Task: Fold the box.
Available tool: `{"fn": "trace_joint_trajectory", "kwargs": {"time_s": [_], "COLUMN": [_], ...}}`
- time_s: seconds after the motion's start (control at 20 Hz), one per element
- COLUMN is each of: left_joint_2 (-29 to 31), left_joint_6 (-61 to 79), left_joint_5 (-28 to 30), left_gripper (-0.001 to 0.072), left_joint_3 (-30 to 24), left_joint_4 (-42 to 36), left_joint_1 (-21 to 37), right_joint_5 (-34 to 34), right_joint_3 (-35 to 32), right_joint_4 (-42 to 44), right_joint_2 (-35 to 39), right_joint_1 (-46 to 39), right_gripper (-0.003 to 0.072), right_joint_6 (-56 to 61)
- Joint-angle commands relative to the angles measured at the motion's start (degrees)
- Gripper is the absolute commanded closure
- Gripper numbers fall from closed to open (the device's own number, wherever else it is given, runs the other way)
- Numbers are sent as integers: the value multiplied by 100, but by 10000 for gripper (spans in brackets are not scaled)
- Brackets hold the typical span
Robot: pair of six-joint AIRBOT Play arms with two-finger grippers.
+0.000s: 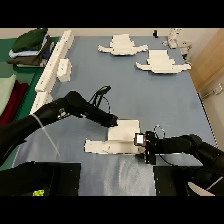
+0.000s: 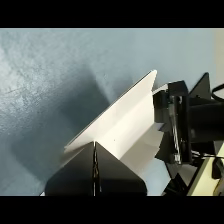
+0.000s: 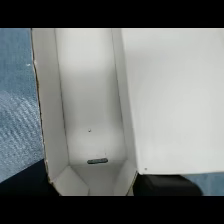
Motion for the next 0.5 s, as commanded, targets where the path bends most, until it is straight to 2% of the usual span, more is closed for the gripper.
{"fn": "trace_joint_trajectory", "kwargs": {"time_s": [0.0,0.2,0.45], "left_joint_2": [968,2009,2953], "left_joint_6": [114,328,1716], "left_joint_5": [-442,-916,-1110], "left_gripper": [695,696,694], "left_joint_3": [24,-219,-791], "left_joint_4": [835,1611,2247], "left_joint_1": [-2,-2,20], "right_joint_5": [2,2,2], "right_joint_3": [0,0,0], "right_joint_4": [0,0,0], "right_joint_2": [4,4,4], "right_joint_1": [0,0,0], "right_gripper": [166,166,166], "right_joint_6": [4,4,4]}}
